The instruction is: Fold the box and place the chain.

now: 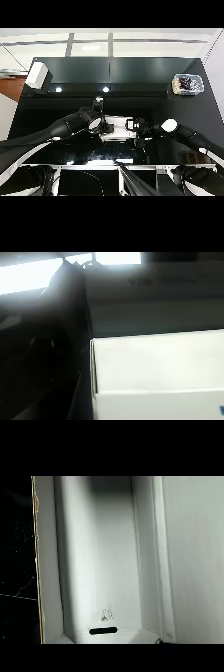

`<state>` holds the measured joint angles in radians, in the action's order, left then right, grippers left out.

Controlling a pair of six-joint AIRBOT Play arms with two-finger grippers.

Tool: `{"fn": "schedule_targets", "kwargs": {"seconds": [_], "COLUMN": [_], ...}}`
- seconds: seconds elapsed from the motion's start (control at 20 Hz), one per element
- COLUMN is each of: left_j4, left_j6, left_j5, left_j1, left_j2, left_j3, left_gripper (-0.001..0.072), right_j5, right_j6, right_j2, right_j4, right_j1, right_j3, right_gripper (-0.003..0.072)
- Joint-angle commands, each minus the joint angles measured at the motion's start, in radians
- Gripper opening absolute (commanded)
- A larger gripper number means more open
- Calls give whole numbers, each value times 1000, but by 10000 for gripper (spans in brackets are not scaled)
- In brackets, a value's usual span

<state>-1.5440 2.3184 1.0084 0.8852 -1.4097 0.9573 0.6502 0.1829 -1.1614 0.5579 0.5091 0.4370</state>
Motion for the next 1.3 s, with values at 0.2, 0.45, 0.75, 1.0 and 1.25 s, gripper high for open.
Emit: {"fn": "schedule_targets", "kwargs": {"seconds": [0.2,0.45,0.75,1.0,1.25], "left_j4": [-14,-14,-14,-10,-7], "left_j6": [41,43,43,43,43], "left_j5": [21,21,22,21,23], "left_j1": [13,13,13,14,13], "left_j2": [-19,-25,-35,-36,-35], "left_j3": [22,22,22,22,23], "left_gripper": [216,216,216,22,79], "right_j5": [0,0,0,0,0], "right_j6": [0,0,0,0,0], "right_j2": [0,0,0,0,0], "right_j4": [0,0,0,0,0], "right_j1": [0,0,0,0,0], "right_j3": [0,0,0,0,0], "right_gripper": [411,411,411,410,411]}}
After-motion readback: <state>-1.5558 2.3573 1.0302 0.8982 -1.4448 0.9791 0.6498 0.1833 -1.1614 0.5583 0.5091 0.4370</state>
